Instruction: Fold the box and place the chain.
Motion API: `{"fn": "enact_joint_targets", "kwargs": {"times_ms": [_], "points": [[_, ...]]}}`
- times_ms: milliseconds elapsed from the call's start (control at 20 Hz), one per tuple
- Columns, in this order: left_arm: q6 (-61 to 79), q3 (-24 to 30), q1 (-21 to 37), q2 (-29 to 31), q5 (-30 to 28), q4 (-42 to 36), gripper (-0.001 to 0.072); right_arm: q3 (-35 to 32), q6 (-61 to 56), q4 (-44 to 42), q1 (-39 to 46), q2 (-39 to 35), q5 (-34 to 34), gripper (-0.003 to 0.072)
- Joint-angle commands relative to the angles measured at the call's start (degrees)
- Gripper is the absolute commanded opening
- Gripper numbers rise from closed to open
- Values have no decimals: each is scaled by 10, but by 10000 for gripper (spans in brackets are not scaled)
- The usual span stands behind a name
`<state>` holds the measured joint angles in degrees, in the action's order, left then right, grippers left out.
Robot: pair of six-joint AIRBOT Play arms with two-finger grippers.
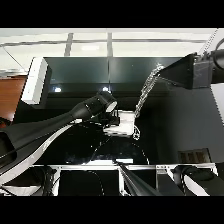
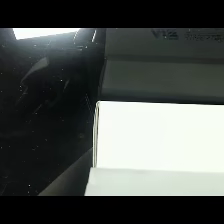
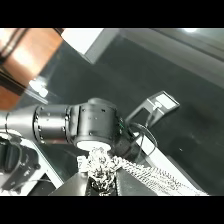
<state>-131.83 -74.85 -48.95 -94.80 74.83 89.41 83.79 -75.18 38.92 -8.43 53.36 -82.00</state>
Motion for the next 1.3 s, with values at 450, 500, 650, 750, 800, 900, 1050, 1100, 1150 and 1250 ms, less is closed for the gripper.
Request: {"fn": "enact_joint_targets", "kwargs": {"times_ms": [450, 500, 650, 750, 800, 900, 1050, 1100, 1150, 1250], "points": [[0, 0, 1, 0, 0, -1, 26, -7, 41, -73, 2, -1, 24, 14], [0, 0, 1, 0, 0, -1, 26, 2, 42, -74, 2, -1, 24, 14], [0, 0, 1, 0, 0, -1, 26, 12, 45, -74, 2, -1, 26, 14], [0, 0, 1, 0, 0, -1, 26, 12, 46, -83, 1, -1, 26, 14], [0, 0, 1, 0, 0, -1, 26, 12, 57, -103, 1, -1, 26, 14], [0, 0, 1, 0, 0, -1, 26, 12, 86, -152, 1, -1, 26, 15], [0, 0, 1, 0, 0, -1, 26, 12, 101, -169, 1, 0, 24, 14], [0, 0, 1, 0, 0, -1, 26, 10, 99, -158, 1, 0, 21, 14], [0, 0, 1, 0, 0, -1, 26, 6, 98, -147, 1, 0, 14, 14], [0, 0, 1, 0, 0, -1, 26, -18, 90, -128, 1, 0, 0, 14]]}}
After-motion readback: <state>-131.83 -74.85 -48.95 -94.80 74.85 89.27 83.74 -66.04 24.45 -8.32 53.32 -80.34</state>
